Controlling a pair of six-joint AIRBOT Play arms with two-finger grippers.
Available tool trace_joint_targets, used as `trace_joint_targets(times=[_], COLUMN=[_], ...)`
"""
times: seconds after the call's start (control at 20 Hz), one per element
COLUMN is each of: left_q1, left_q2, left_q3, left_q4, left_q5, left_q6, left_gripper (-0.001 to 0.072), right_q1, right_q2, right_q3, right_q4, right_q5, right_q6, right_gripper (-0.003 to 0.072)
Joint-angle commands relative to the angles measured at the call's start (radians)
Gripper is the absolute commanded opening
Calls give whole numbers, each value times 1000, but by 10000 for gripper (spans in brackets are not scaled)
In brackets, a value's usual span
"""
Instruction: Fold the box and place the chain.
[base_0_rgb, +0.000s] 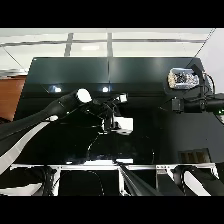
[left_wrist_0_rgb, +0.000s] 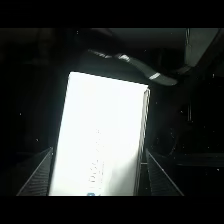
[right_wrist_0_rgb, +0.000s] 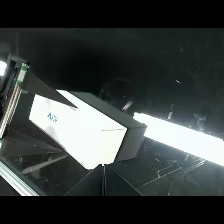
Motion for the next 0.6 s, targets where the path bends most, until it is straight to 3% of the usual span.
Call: trace_joint_targets(times=[0.0,0.35,0.55], left_q1=[-2,-26,-89], left_q2=[-6,-7,-8], left_q3=[5,18,21], left_q4=[5,178,243], left_q5=[-27,-24,57], left_q6=[-4,-16,-140], left_gripper=[718,718,711], right_q1=[0,0,0], right_q2=[1,1,1], right_q3=[1,1,1], right_q4=[0,-1,-3], right_q5=[-1,-3,-20], right_q6=[-1,-1,-1], right_gripper=[26,26,26])
